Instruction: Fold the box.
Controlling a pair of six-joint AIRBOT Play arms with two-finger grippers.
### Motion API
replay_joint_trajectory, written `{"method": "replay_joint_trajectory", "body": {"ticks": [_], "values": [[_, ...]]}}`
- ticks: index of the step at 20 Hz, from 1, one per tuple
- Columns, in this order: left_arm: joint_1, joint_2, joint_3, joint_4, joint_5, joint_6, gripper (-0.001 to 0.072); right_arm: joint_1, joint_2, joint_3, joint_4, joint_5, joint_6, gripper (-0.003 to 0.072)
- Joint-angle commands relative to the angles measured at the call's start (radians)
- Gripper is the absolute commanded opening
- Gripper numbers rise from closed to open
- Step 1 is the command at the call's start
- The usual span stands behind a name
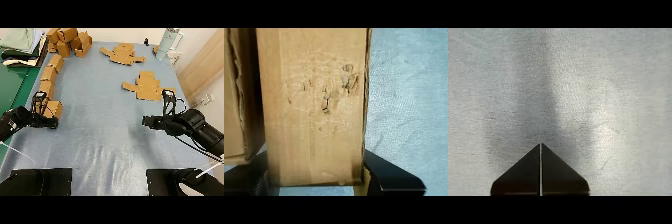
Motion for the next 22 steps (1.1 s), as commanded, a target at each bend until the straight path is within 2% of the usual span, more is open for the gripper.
{"method": "replay_joint_trajectory", "body": {"ticks": [1,2,5,9,13,15,17,18,22], "values": [[0.008,-0.004,0.000,0.027,-0.015,0.004,0.0607,0.000,0.000,0.000,0.002,0.000,-0.003,0.0007],[0.008,-0.004,0.000,0.040,-0.026,0.007,0.0720,0.000,0.000,0.000,0.002,0.000,-0.003,0.0007],[0.009,-0.001,0.019,0.137,-0.142,-0.003,0.0720,0.000,0.000,0.000,0.002,0.000,-0.003,0.0007],[0.020,0.000,0.149,0.175,-0.457,-0.079,0.0720,0.000,-0.001,0.001,0.003,0.000,-0.004,0.0007],[0.011,0.000,0.345,0.064,-0.821,-0.102,0.0720,0.000,-0.033,0.001,0.056,0.000,-0.079,0.0007],[-0.028,0.000,0.416,-0.020,-0.862,-0.125,0.0705,0.000,-0.084,0.004,0.097,0.012,-0.137,0.0007],[-0.109,-0.004,0.462,-0.110,-0.803,-0.107,0.0103,0.000,-0.162,0.036,0.153,0.019,-0.209,0.0007],[-0.161,-0.012,0.483,-0.122,-0.760,-0.111,0.0015,0.000,-0.209,0.069,0.191,0.018,-0.254,0.0007],[-0.365,-0.130,0.560,-0.126,-0.613,-0.185,0.0014,0.000,-0.377,0.252,0.293,0.015,-0.363,0.0007]]}}
